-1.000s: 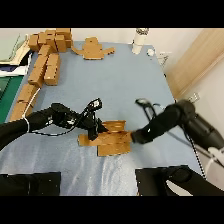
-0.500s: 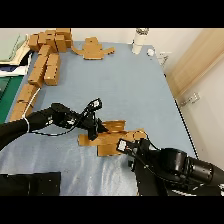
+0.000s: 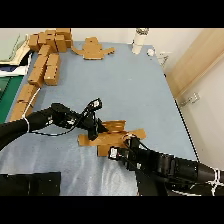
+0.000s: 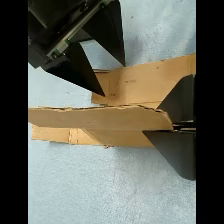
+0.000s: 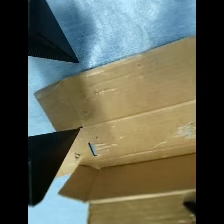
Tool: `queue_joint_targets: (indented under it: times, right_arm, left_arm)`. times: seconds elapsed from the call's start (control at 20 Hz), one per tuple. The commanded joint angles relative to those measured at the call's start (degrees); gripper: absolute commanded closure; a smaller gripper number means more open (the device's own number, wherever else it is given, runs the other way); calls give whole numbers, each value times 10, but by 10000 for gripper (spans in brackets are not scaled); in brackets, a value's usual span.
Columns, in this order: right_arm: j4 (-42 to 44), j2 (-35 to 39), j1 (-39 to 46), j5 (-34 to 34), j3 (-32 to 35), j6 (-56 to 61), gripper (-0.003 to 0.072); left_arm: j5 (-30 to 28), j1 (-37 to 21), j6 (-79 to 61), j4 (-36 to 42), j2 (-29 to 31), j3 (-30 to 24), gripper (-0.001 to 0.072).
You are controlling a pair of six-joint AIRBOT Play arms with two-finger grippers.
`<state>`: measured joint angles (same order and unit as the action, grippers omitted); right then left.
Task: Fold the box.
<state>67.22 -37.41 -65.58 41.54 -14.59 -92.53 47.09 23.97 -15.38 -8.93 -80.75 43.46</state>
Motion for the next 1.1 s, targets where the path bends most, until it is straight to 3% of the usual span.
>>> queue_joint_targets:
  times: [0.0,0.25,0.65,0.75,1.05]
  right_arm:
    - [-38,-14,-1,-20,-14,10,77]
    - [-126,-14,-1,-16,-27,128,76]
    - [-107,-14,-1,-6,-27,141,70]
    - [-108,-10,-1,-6,-27,141,-31]
    - [-108,22,-1,21,-27,141,-31]
  left_arm:
    - [0,0,0,0,0,0,699]
    - [0,0,0,0,0,0,699]
    - [0,0,0,0,0,0,699]
    - [0,0,0,0,0,0,698]
    - [0,0,0,0,0,0,699]
